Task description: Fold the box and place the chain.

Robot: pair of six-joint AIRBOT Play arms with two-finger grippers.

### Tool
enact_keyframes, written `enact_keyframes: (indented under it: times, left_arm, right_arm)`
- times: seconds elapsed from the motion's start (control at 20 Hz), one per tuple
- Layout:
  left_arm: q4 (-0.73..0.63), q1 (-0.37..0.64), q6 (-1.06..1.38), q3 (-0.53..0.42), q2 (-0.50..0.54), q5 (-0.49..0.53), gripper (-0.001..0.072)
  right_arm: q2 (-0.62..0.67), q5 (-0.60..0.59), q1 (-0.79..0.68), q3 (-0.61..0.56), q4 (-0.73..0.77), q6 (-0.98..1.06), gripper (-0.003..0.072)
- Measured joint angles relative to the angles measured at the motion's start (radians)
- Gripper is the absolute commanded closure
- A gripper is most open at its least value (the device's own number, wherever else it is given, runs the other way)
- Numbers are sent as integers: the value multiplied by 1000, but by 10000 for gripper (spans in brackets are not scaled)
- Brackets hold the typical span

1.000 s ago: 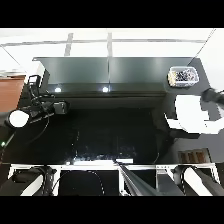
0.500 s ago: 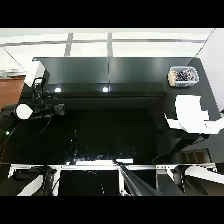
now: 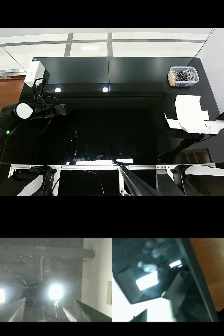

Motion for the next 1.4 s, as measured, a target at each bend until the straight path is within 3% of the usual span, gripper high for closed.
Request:
enact_keyframes:
  times: [0.4, 0.75, 0.95, 1.15, 1.4]
  left_arm:
    - [-18, 0, 2, 0, 0, 3, -3]
    - [-28, 0, 2, 0, 0, -8, -2]
    - [-54, 0, 2, 0, 0, -23, -2]
    - [-106, -1, 31, 0, 0, -27, -3]
    - [-340, -28, 192, 0, -3, -11, -2]
  right_arm:
    - [55, 136, 3, -5, 187, -116, 677]
    - [303, 115, 153, -215, 430, -147, 677]
    - [455, 30, 318, -415, 612, -179, 677]
    - [550, -132, 501, -584, 748, -211, 677]
    - [581, -319, 747, -730, 964, -333, 677]
